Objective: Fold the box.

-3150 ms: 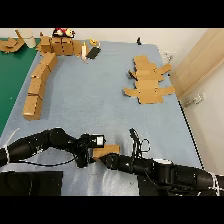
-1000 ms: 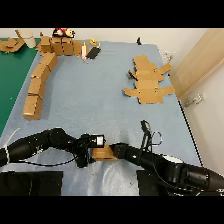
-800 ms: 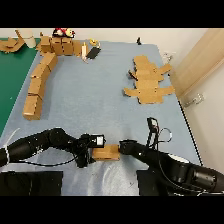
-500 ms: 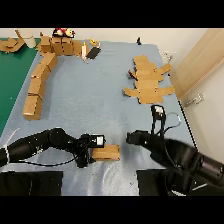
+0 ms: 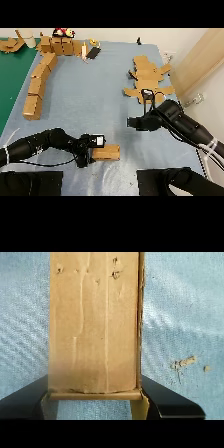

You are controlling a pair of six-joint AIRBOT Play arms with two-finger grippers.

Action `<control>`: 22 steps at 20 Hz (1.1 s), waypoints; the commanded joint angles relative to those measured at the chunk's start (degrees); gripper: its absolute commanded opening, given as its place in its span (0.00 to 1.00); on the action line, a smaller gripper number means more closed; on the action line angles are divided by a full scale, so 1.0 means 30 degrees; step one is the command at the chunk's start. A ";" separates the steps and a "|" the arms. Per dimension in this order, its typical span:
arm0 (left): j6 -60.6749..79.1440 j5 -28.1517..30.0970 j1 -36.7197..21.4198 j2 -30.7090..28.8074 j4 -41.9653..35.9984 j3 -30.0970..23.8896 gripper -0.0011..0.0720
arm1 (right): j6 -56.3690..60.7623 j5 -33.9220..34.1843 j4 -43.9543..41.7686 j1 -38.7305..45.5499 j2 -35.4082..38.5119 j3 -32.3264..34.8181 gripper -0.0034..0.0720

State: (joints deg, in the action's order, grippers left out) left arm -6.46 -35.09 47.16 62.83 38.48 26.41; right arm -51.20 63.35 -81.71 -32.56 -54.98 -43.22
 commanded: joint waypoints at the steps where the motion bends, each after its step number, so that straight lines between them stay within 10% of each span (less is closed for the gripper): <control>1: -0.0073 0.0714 0.0000 -0.0007 -0.0124 0.0029 0.52 | -0.0736 -0.0335 -0.0576 0.0495 -0.1566 -0.0372 0.06; 10: -1.3369 -0.0051 -0.5530 -0.5348 0.5574 0.0852 0.52 | -0.0743 -0.0889 -0.0350 0.0495 -0.1712 -0.0372 0.06; 22: -2.2134 -1.3245 -1.4841 -1.1839 1.2947 0.0852 0.52 | -0.0809 -0.1158 -0.0328 0.0495 -0.1712 -0.0364 0.05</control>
State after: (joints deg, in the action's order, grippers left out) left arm -65.80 -64.99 7.09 30.92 71.18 28.93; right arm -53.54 60.03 -82.72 -31.09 -60.07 -44.27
